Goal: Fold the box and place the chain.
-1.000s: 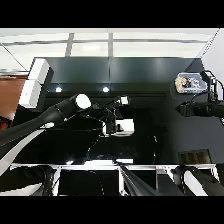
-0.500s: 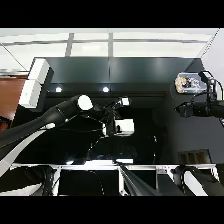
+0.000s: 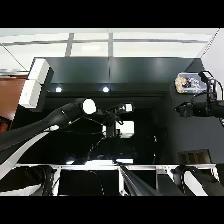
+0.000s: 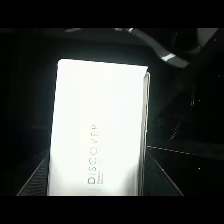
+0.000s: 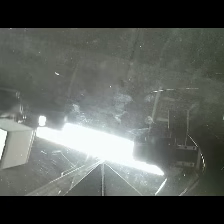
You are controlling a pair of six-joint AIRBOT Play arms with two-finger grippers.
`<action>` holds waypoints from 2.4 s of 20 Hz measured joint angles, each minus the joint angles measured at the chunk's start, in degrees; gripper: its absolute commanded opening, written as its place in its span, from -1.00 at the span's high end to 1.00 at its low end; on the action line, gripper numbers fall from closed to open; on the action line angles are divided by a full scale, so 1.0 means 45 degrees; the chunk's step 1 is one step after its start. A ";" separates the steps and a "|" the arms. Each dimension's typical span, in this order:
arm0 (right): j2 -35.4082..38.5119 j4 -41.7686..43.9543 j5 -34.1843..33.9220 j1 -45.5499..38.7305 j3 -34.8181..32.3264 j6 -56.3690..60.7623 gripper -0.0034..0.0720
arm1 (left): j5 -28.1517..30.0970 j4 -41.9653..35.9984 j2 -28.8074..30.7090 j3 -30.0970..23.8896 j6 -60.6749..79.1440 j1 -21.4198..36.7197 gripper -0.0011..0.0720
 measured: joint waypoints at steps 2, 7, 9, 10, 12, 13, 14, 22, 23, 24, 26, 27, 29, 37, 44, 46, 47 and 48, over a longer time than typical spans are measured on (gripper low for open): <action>0.0000 0.0000 -0.0010 0.0000 0.0000 0.0015 0.87 | 0.0369 0.0233 -0.0214 0.0005 -0.0010 -0.0228 -0.99; 0.0000 0.0010 -0.0073 0.0000 -0.0126 0.0165 0.87 | 0.1758 0.0568 -0.0549 0.0010 0.0015 -0.0627 -0.84; 0.0000 0.0058 -0.0107 0.0000 -0.0233 0.0194 0.87 | 0.1836 0.0923 -0.0554 0.0058 0.0015 -0.0685 0.40; 0.0000 0.0112 -0.0131 0.0000 -0.0291 0.0223 0.87 | 0.1744 0.1224 -0.0529 0.0117 -0.0155 -0.0685 0.42; 0.0000 0.0180 -0.0189 0.0000 -0.0379 0.0272 0.87 | 0.1209 0.2142 -0.0345 0.0321 -0.0981 -0.0573 0.42; 0.0000 0.0194 -0.0199 0.0000 -0.0398 0.0301 0.87 | 0.0928 0.2613 -0.0175 0.0418 -0.1583 -0.0442 0.42; 0.0000 0.0233 -0.0228 0.0000 -0.0423 0.0306 0.87 | 0.0554 0.3235 0.0131 0.0510 -0.2443 -0.0194 0.42; 0.0000 0.0282 -0.0102 0.0000 -0.0461 0.0374 0.87 | -0.3473 0.7669 0.3366 -0.0612 -0.9403 0.4872 0.42; 0.0000 0.0287 0.0019 0.0000 -0.0461 0.0403 0.87 | -0.3813 0.7898 0.3779 -0.1049 -1.0040 0.5799 0.42; 0.0000 0.0287 0.0141 0.0000 -0.0461 0.0408 0.87 | -0.4061 0.8092 0.4201 -0.1491 -1.0506 0.6761 0.42; 0.0000 0.0389 0.0350 0.0000 -0.0461 0.0413 0.87 | -0.4605 0.8437 0.4993 -0.2351 -1.1181 0.8796 0.42; 0.0000 0.0471 0.0427 0.0000 -0.0461 0.0423 0.87 | -0.4779 0.8646 0.5353 -0.2696 -1.1419 0.9845 0.42; 0.0000 0.0738 0.0534 0.0000 -0.0461 0.0447 0.87 | -0.5066 0.9049 0.5979 -0.3109 -1.1676 1.1783 0.42; 0.0000 0.2113 0.0661 0.0000 -0.0461 0.0447 0.87 | -0.2778 0.8932 0.6834 -0.3531 -1.0545 1.6398 0.42; 0.0000 0.2827 0.0646 0.0000 -0.0461 0.0447 0.87 | -0.0559 0.6358 0.5654 -0.3560 -0.6698 1.7369 0.42; 0.0000 0.2875 0.0631 0.0000 -0.0466 0.0520 0.87 | -0.0121 0.5984 0.5192 -0.3560 -0.6144 1.7413 0.42; 0.0000 0.2914 0.0631 0.0000 -0.0461 0.0554 0.87 | 0.0053 0.5843 0.4969 -0.3560 -0.5960 1.7418 0.42; 0.0000 0.2939 0.0631 0.0000 -0.0466 0.0607 0.87 | 0.0209 0.5751 0.4745 -0.3560 -0.5804 1.7418 0.42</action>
